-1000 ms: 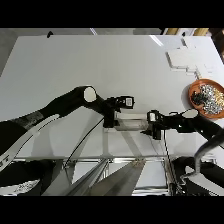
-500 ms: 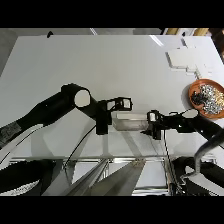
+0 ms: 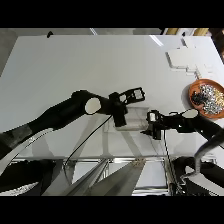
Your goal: Fold the box and place the chain.
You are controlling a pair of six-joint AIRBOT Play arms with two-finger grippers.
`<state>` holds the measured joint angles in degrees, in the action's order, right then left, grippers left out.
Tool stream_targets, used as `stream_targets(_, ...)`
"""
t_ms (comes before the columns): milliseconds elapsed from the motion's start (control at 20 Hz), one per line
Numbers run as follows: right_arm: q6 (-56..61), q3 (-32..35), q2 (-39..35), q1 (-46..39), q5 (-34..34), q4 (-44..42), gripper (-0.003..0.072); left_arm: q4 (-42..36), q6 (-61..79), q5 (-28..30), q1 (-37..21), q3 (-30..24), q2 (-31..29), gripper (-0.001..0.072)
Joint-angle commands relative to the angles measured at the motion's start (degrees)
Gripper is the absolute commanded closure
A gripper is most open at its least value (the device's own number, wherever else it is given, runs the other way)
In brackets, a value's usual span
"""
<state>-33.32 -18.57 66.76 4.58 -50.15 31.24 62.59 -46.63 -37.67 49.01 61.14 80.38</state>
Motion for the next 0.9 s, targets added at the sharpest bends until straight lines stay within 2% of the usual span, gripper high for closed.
stream_targets(0,0.0,0.0,0.0,0.0,0.0,0.0,0.0275,-0.4,-5.5,7.7,-2.1,1.8,5.1,0.0708)
stream_targets(250,0.0,0.0,0.0,0.0,0.0,0.0,0.0275,-1.8,-6.3,8.3,-3.7,1.9,12.4,0.0708)
stream_targets(400,0.0,0.0,0.0,0.0,0.0,0.0,0.0275,-1.0,-6.1,5.4,-3.7,1.9,11.1,0.0704)
stream_targets(500,0.0,0.0,0.0,0.0,0.0,0.0,0.0275,2.3,-6.1,-0.1,-4.0,1.9,7.3,0.0704)
stream_targets(650,0.0,0.0,0.0,0.0,0.0,0.0,0.0275,8.2,-6.2,-16.0,-4.1,1.7,1.4,0.0709)
stream_targets(750,0.0,0.0,0.0,0.0,0.0,0.0,0.0275,8.3,-6.3,-20.1,-4.2,0.3,-0.7,0.0709)
stream_targets(850,0.0,0.0,0.0,0.0,0.0,0.0,0.0275,6.4,-6.1,-20.2,-4.2,-1.7,-1.5,0.0709)
